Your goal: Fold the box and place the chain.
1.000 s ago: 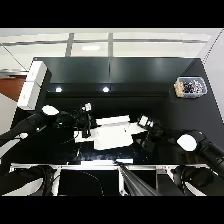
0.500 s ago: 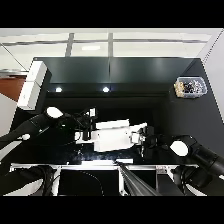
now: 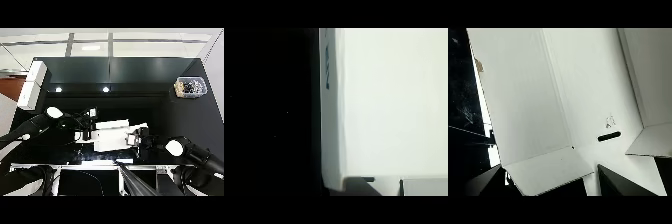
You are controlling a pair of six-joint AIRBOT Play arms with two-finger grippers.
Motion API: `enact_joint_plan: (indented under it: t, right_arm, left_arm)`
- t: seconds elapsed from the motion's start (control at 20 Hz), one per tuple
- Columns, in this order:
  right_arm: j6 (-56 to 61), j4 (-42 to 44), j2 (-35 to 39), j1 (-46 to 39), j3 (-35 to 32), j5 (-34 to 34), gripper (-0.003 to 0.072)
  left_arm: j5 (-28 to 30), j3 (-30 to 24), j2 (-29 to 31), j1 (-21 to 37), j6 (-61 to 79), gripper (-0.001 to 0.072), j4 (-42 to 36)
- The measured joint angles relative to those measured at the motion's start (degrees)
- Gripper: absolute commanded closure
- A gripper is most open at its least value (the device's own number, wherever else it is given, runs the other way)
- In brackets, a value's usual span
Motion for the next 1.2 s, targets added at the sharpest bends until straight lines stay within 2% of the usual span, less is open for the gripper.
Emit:
enact_joint_plan:
  t: [0.35, 0.55, 0.8, 0.95, 1.2]
  right_arm:
    - [2.1, -1.7, -0.3, 0.8, 3.7, -1.3, -0.0017]
    - [4.2, -5.8, -0.3, -0.8, 7.2, 0.2, -0.0017]
    - [6.8, -6.7, -0.8, -4.5, 9.9, 4.1, -0.0017]
    - [1.8, -2.3, -2.4, -6.8, 10.5, 4.6, -0.0017]
    - [-13.4, 10.2, -6.4, -11.6, 10.8, 5.1, -0.0017]
  left_arm:
    - [0.1, 0.0, 0.0, 0.0, -0.2, 0.0679, 0.0]
    - [0.1, 0.0, 0.0, 0.0, -0.2, 0.0679, 0.0]
    - [0.1, 0.0, 0.0, 0.0, -0.1, 0.0679, 0.0]
    - [0.1, 0.0, 0.0, 0.0, 0.0, 0.0680, 0.0]
    - [0.2, 0.0, 0.0, 0.0, 0.0, 0.0680, 0.0]
